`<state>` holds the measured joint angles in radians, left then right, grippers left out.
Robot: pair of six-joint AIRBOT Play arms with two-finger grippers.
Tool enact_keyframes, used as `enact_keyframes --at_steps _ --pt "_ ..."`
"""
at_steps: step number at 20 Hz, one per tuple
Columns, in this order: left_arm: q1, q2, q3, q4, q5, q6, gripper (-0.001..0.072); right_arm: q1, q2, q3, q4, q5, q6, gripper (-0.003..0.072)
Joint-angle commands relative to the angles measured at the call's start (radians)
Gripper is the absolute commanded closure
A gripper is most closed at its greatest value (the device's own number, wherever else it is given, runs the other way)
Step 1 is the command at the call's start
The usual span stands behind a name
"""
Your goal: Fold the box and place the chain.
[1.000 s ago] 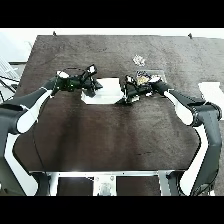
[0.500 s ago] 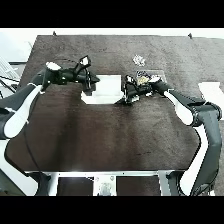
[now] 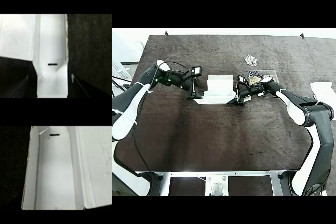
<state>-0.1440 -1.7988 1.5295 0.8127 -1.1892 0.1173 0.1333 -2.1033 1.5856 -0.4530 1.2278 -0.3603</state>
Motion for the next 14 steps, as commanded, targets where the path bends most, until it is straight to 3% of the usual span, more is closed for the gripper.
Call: enact_keyframes --at_steps 1,7,14 --pt "-0.001 -0.008 -0.001 0.048 -0.004 -0.04 0.0091 0.001 0.0 0.0 0.0 0.0 0.0 0.0098" --pt "-0.001 -0.022 0.045 0.11 0.018 -0.101 0.0092 0.001 0.0 0.0 0.0 0.0 0.0 0.0098" --pt "-0.016 -0.084 0.141 0.115 -0.066 -0.096 0.0094 0.0 0.0 0.0 0.0 0.0 0.0 0.0098"
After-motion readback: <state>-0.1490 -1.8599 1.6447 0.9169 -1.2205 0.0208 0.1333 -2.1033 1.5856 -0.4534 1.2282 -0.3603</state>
